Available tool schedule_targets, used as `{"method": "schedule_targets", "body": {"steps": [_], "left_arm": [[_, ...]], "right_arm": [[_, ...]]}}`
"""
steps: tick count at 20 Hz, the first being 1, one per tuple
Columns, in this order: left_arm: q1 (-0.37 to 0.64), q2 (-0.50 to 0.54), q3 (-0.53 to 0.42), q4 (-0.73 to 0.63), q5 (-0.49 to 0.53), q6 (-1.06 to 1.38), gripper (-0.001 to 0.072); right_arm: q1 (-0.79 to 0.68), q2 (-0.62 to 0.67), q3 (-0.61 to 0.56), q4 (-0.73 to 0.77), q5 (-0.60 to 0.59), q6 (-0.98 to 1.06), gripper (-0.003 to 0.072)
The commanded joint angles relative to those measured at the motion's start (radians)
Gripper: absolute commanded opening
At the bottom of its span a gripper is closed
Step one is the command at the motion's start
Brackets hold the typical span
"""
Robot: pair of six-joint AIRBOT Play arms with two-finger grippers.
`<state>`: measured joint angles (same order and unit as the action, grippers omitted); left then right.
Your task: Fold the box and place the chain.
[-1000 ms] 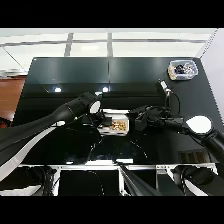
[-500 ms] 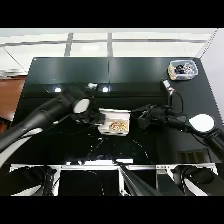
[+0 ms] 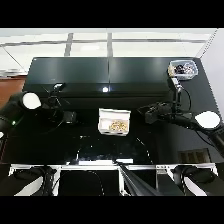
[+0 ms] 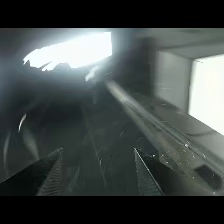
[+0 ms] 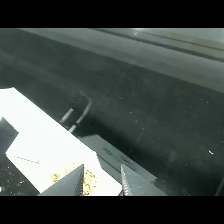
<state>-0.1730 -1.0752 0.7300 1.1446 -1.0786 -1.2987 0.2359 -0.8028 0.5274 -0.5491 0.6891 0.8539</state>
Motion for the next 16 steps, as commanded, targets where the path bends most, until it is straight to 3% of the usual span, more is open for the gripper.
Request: {"method": "schedule_targets", "body": {"steps": [1, 3, 6, 10, 16], "left_arm": [[0.098, -0.006, -0.06, -0.286, 0.072, 0.676, 0.0531], [0.075, -0.008, -0.061, -0.288, 0.073, 0.866, 0.07], [0.034, -0.013, -0.061, -0.327, 0.111, 1.098, 0.07], [0.02, -0.069, -0.061, -0.518, 0.09, 1.431, 0.0703], [0.012, -0.122, -0.061, -0.535, 0.083, 1.58, 0.0705]], "right_arm": [[-0.005, 0.0, 0.001, -0.006, 0.007, 0.003, 0.0283], [-0.005, 0.0, 0.001, -0.006, 0.007, 0.003, 0.0282], [-0.005, 0.0, 0.001, -0.006, 0.006, 0.003, 0.0282], [-0.005, 0.0, 0.001, -0.005, 0.007, 0.003, 0.0282], [-0.005, 0.0, 0.001, -0.005, 0.007, 0.003, 0.0282]]}}
